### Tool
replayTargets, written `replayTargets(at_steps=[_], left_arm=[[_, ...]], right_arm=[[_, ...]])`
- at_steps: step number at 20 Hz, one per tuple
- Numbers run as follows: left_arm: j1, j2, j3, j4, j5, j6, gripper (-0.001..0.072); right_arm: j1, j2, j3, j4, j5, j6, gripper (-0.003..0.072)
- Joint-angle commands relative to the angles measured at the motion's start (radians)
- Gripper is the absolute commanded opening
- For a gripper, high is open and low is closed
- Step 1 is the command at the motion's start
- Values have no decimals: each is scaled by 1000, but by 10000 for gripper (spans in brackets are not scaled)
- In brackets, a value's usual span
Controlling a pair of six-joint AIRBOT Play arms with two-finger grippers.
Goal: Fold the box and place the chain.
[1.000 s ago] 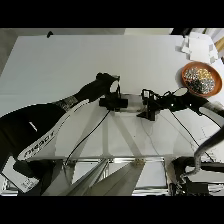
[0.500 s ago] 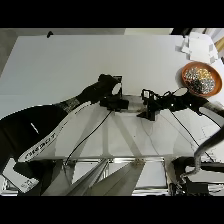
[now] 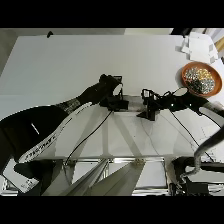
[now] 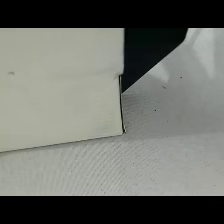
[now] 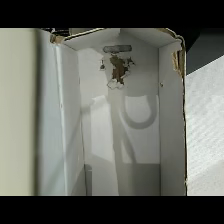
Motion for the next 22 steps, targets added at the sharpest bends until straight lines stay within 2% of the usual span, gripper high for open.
replayTargets(at_steps=[1,2,3,4,6,7,15,16,17,18,22], left_arm=[[-1,0,0,4,2,-17,5],[-1,0,0,4,2,-17,6],[-1,0,0,3,2,-16,51],[-1,1,0,3,2,-16,150],[0,3,0,3,-3,-15,414],[1,5,0,3,-6,-14,475],[33,69,0,-3,-13,0,469],[37,74,0,-5,-13,0,394],[40,76,0,-8,-21,22,273],[45,75,0,-32,-37,68,242],[70,63,7,-89,-59,79,249]], right_arm=[[1,0,0,-1,-1,-6,559],[1,0,0,-1,-1,-6,559],[1,0,0,-2,-1,-6,559],[1,0,0,-1,-1,-6,559],[1,0,0,-1,-1,-6,559],[1,0,0,-1,-1,-6,559],[1,0,0,-2,-1,-6,559],[1,0,0,-2,-1,-6,559],[1,0,0,-2,-1,-6,559],[1,0,0,-2,-1,-6,559],[1,0,0,-2,-1,-6,559]])
